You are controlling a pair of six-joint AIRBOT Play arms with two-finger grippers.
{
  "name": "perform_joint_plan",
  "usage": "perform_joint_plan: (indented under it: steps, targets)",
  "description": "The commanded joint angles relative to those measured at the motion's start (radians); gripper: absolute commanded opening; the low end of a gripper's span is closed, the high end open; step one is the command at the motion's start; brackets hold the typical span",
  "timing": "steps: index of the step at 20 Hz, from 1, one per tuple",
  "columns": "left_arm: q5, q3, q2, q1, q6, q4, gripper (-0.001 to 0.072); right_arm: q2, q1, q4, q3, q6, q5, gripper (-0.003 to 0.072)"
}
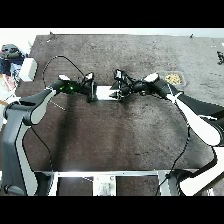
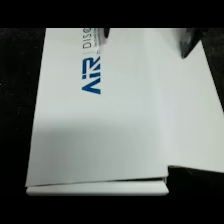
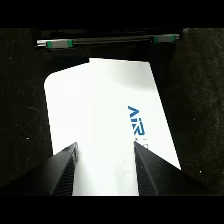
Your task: Fold the box and place the chain.
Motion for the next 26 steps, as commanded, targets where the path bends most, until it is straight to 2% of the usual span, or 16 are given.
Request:
perform_joint_plan:
  steps: [1,5,9,12,14,15,18,23,26]
  targets:
    - [0.000,0.001,0.000,0.000,0.000,0.000,0.0417,-0.002,0.001,0.002,0.000,-0.010,0.009,0.0430]
    - [0.000,0.001,0.000,0.000,0.000,0.000,0.0417,-0.002,0.002,0.000,0.004,-0.017,-0.109,0.0426]
    - [0.000,0.001,0.000,0.000,0.000,0.000,0.0418,-0.002,0.002,0.000,0.052,-0.016,-0.119,0.0426]
    - [0.000,0.001,0.000,0.000,0.000,0.000,0.0418,0.008,0.001,0.000,0.075,0.000,-0.058,0.0425]
    - [0.000,0.001,0.000,0.000,0.000,0.000,0.0417,0.035,-0.002,-0.011,0.074,0.063,-0.003,0.0359]
    - [0.000,0.001,0.000,0.000,0.000,0.000,0.0417,0.052,-0.003,-0.032,0.071,0.101,0.018,0.0358]
    - [0.000,0.001,0.000,0.000,0.000,0.000,0.0417,0.082,-0.003,-0.034,0.017,0.099,0.019,0.0351]
    - [0.000,0.001,0.000,0.000,0.000,0.000,0.0417,0.030,-0.003,-0.034,0.007,0.043,-0.006,0.0351]
    - [0.000,0.001,0.000,0.000,0.000,0.000,0.0417,0.025,-0.003,-0.035,0.007,0.044,0.065,0.0353]
